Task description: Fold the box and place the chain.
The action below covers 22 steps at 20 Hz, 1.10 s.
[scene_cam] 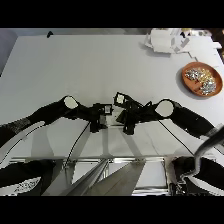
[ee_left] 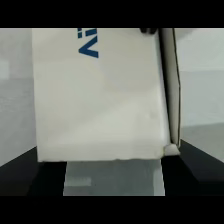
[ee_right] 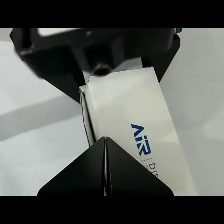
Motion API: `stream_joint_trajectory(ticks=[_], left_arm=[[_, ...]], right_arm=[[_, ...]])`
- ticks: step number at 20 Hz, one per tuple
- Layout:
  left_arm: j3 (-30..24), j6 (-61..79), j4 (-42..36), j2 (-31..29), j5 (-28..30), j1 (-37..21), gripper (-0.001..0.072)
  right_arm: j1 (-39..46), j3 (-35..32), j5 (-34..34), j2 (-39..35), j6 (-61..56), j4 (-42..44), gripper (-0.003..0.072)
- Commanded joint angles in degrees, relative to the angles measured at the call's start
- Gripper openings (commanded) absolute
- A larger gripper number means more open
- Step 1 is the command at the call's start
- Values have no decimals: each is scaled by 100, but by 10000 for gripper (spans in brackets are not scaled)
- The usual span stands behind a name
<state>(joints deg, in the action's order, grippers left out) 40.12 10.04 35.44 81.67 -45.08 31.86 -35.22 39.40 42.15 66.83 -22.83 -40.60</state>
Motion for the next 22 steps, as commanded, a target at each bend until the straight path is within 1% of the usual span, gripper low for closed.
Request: stream_joint_trajectory(ticks=[1, 8, 13, 16, 19, 22], left_arm=[[0, 0, -20, -4, -17, -4, 210], [0, 0, -20, -4, -17, -4, 210], [0, 0, -20, -4, -17, -4, 210], [0, 0, -20, -4, -17, -4, 210], [0, 0, -20, -4, -17, -4, 210], [0, 0, -20, -4, -17, -4, 210]], right_arm=[[-2, -2, 101, 181, 17, 70, 9], [-7, -59, 203, 197, -26, -168, 8], [-7, -59, 210, 463, -232, -267, 8], [-7, -59, 361, 531, -238, -271, 8], [-7, -59, 402, 481, -238, -262, 9], [0, -46, 393, 192, -238, -267, 10]])
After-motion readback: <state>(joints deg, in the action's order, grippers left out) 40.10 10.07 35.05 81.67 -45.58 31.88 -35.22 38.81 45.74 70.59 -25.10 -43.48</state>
